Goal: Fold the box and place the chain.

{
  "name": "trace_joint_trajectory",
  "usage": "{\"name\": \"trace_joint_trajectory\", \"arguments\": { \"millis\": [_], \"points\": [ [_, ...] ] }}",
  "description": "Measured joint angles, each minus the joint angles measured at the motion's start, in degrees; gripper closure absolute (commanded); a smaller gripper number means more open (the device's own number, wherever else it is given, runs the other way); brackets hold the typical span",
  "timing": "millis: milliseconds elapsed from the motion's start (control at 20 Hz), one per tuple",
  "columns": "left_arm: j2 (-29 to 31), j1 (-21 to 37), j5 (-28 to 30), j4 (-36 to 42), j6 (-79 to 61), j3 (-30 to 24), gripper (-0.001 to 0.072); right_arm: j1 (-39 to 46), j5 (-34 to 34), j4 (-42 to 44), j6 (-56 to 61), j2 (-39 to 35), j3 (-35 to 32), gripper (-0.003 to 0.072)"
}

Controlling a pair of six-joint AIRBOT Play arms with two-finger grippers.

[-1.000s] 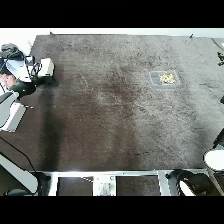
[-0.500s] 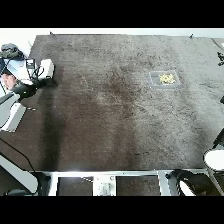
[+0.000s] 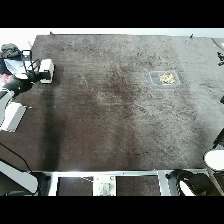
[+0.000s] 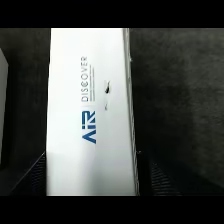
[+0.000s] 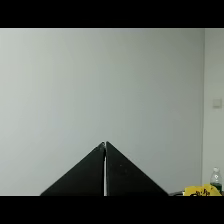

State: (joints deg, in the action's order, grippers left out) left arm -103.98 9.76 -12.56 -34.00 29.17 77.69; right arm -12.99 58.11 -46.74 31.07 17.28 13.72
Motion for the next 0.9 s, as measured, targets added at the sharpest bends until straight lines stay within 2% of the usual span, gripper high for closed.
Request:
{"name": "trace_joint_trajectory", "arguments": {
  "millis": [150, 200, 250, 300, 350, 400, 550, 650, 900],
  "points": [
    [3.8, 0.0, -2.5, 0.0, 0.0, 0.2, -0.0002, 0.0, 0.0, 0.0, 0.0, 0.0, 0.0, 0.0670],
    [5.4, 0.0, -3.8, -0.1, 0.0, 0.2, 0.0041, 0.0, 0.0, 0.0, 0.0, 0.0, 0.0, 0.0670],
    [7.0, 0.0, -5.3, 0.0, 0.0, 0.2, 0.0165, 0.0, 0.0, 0.0, 0.0, 0.0, 0.0, 0.0670],
    [8.9, 0.0, -7.0, -0.1, 0.0, 0.2, 0.0339, 0.0, 0.0, 0.0, 0.0, 0.0, 0.0, 0.0670],
    [10.6, 0.0, -8.8, -0.3, 0.0, 0.2, 0.0564, 0.0, 0.0, 0.0, 0.0, 0.0, 0.0, 0.0671],
    [12.4, 0.0, -10.5, -0.3, 0.3, 0.1, 0.0699, 0.0, 0.0, 0.0, 0.0, 0.0, 0.0, 0.0670],
    [19.5, 0.0, -14.4, -0.5, 0.7, -1.8, 0.0702, 0.0, 0.0, 0.0, 0.0, 0.0, 0.0, 0.0671],
    [25.8, 0.0, -14.9, -0.4, 0.9, -5.6, 0.0702, 0.0, 0.0, 0.0, 0.0, 0.0, 0.0, 0.0670],
    [46.7, 0.0, -15.4, 2.0, -3.6, -23.0, 0.0702, 0.0, 0.0, 0.0, 0.0, 0.0, 0.0, 0.0670]
  ]
}}
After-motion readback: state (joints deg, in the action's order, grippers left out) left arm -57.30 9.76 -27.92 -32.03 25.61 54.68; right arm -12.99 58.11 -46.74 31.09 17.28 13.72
